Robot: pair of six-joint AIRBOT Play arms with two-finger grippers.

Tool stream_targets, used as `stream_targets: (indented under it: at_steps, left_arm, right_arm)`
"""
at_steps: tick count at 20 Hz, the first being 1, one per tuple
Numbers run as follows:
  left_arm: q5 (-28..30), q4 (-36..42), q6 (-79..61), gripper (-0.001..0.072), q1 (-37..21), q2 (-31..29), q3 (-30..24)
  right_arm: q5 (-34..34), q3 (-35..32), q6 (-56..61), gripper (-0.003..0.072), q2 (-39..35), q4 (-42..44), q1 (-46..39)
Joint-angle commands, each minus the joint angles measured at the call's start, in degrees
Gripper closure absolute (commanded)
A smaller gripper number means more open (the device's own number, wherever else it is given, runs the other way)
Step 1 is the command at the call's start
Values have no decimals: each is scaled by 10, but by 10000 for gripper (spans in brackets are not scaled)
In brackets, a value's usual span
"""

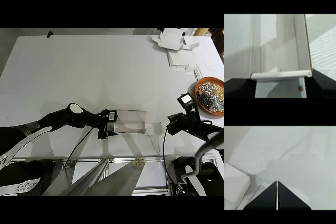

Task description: Fold the box and place the chain.

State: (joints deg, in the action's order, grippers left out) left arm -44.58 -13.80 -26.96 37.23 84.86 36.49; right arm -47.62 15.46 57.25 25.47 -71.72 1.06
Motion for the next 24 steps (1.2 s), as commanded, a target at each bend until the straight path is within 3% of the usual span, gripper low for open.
stream_targets:
  at_steps: [1, 4, 10, 15, 19, 21, 24]
  left_arm:
    - [0, 0, 0, 438, 0, 0, 0]
    - [0, 0, 0, 438, 0, 0, 0]
    - [0, 0, 0, 438, 0, 0, 0]
    - [0, 0, 0, 438, 0, 0, 0]
    - [0, 0, 0, 438, 0, 0, 0]
    - [0, 0, 0, 438, 0, 0, 0]
    - [0, 0, 0, 438, 0, 0, 0]
  right_arm:
    - [-30, 0, 51, 664, 28, 70, -37]
    - [-50, 0, 57, 664, 105, 144, -37]
    - [-85, 0, 64, 665, 208, 165, -37]
    - [-78, 0, 68, 665, 231, 185, -37]
    - [-117, 0, 2, 654, 232, 243, -37]
    - [-129, 0, -2, 520, 218, 244, -37]
    - [-124, 0, -1, 508, 185, 228, -37]
